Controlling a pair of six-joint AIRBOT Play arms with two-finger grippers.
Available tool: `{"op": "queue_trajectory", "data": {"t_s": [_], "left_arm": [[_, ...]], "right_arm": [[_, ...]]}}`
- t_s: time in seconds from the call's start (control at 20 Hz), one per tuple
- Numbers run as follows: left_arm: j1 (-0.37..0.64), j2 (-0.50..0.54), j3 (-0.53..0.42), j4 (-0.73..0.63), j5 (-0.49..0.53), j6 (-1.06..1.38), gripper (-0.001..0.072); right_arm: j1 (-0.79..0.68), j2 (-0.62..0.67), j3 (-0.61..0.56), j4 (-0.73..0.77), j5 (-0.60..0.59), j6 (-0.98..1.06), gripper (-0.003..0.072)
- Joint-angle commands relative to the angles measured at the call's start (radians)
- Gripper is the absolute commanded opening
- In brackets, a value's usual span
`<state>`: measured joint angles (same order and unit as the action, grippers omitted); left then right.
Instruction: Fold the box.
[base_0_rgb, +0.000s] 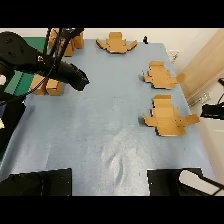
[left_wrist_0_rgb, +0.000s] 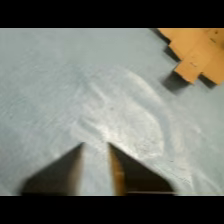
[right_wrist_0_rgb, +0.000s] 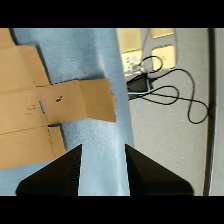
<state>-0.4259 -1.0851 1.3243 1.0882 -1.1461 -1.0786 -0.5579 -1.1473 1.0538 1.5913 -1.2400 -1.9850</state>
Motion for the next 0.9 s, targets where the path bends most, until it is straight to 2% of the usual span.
{"op": "queue_trajectory", "data": {"t_s": [0.0, 0.25, 0.55, 0.6, 0.65, 0.7, 0.8, 0.85], "left_arm": [[0.036, 0.000, 0.001, 0.073, -0.025, -0.093, 0.0586], [0.089, 0.001, 0.001, 0.083, -0.055, -0.093, 0.0587], [0.096, 0.001, -0.013, 0.085, -0.070, -0.098, 0.0586], [0.096, 0.001, -0.018, 0.083, -0.072, -0.101, 0.0586], [0.096, 0.001, -0.021, 0.083, -0.080, -0.101, 0.0586], [0.096, 0.001, -0.021, 0.082, -0.089, -0.101, 0.0585], [0.097, 0.001, -0.021, 0.081, -0.090, -0.101, 0.0585], [0.097, 0.001, -0.021, 0.079, -0.084, -0.102, 0.0585]], "right_arm": [[-0.035, -0.171, 0.038, 0.067, -0.006, -0.203, 0.0417], [-0.085, -0.275, 0.100, 0.087, 0.010, -0.255, 0.0417], [-0.152, -0.354, 0.100, 0.291, 0.027, -0.399, 0.0416], [-0.149, -0.370, 0.100, 0.304, 0.024, -0.398, 0.0350], [-0.148, -0.379, 0.100, 0.308, 0.007, -0.398, 0.0107], [-0.148, -0.380, 0.100, 0.309, -0.022, -0.386, 0.0006], [-0.144, -0.344, 0.100, 0.364, -0.080, -0.327, 0.0005], [-0.144, -0.302, 0.097, 0.466, -0.108, -0.293, 0.0005]]}}
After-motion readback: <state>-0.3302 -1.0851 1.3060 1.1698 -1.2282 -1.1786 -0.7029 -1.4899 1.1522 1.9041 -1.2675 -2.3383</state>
